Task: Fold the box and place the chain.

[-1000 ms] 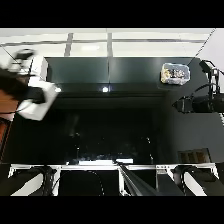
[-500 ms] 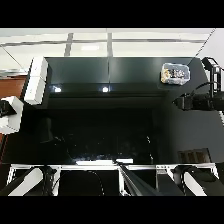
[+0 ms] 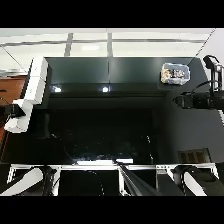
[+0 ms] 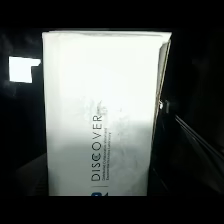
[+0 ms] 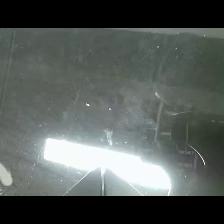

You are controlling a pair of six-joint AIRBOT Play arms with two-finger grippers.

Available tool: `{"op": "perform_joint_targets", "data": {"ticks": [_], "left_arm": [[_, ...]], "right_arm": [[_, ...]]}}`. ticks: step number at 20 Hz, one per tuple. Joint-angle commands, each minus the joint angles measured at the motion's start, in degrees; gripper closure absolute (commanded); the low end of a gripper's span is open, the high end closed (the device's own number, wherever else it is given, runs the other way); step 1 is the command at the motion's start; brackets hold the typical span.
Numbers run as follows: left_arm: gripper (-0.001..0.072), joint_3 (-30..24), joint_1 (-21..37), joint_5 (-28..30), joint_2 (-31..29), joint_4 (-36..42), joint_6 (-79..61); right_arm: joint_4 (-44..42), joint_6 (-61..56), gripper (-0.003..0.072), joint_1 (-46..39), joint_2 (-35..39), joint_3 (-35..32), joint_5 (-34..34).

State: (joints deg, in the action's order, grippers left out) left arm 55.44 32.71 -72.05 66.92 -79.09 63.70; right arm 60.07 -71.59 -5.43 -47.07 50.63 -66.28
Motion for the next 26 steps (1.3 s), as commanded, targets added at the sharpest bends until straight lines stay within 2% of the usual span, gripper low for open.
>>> {"op": "perform_joint_targets", "data": {"ticks": [1,5,14,20,21,22,23,24,26], "left_arm": [[0.0421,-0.17,-0.61,3.02,2.12,0.52,-0.94],[0.0420,-0.17,-2.43,3.65,4.31,0.07,-0.94],[0.0419,-0.17,-2.75,9.05,4.76,0.15,-0.94],[0.0418,-0.17,-2.82,9.05,5.70,0.37,-0.92],[0.0358,-0.17,-2.82,9.01,6.01,0.48,-0.92],[0.0182,-0.17,-2.82,9.01,6.27,0.59,-0.92],[0.0043,-0.17,-2.95,9.03,6.45,0.52,-0.92],[0.0001,-0.15,-3.15,9.05,6.45,0.31,-0.92],[0.0002,0.92,-3.58,8.74,6.40,0.17,-0.92]], "right_arm": [[-0.02,-0.04,0.0673,-0.04,-0.04,0.02,0.85],[-0.02,-0.46,0.0673,-0.04,-0.04,0.00,0.96],[-0.04,-0.90,0.0673,-0.04,-0.04,-0.07,0.94],[-0.04,-1.11,0.0673,-0.04,-0.04,-0.07,0.96],[-0.04,-1.27,0.0673,-0.04,-0.04,-0.07,0.96],[-0.04,-1.51,0.0673,-0.04,-0.04,-0.07,0.96],[-0.04,-1.62,0.0673,-0.02,-0.04,-0.07,0.94],[-0.02,-1.75,0.0673,-0.04,-0.04,-0.07,0.94],[-0.04,-1.77,0.0673,-0.04,-0.04,-0.07,0.90]]}}
